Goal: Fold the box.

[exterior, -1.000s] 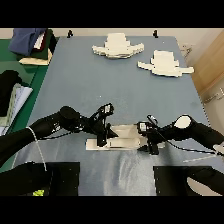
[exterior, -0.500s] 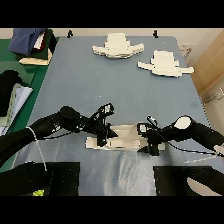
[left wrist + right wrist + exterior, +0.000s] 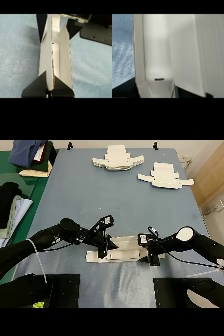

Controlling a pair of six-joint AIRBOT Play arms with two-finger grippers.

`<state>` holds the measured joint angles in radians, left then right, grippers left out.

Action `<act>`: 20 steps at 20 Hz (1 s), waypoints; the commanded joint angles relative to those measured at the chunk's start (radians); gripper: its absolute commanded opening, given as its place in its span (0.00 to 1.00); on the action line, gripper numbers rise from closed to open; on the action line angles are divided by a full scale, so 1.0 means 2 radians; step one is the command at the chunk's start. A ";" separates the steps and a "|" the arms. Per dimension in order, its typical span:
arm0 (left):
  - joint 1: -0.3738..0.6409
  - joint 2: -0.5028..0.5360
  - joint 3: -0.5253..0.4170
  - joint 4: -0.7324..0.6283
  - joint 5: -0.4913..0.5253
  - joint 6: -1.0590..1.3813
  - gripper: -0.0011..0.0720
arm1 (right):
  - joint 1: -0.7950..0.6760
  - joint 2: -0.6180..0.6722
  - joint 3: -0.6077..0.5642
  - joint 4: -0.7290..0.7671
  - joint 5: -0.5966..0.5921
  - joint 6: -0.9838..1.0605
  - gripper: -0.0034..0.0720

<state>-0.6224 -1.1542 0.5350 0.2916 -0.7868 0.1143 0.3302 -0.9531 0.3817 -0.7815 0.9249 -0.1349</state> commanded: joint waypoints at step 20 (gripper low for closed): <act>0.000 0.000 0.000 0.001 0.000 0.001 0.04 | 0.001 0.006 -0.016 0.019 -0.005 -0.003 0.82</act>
<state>-0.6228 -1.1526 0.5346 0.2928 -0.7872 0.1150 0.3321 -0.9424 0.3496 -0.7612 0.9157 -0.1368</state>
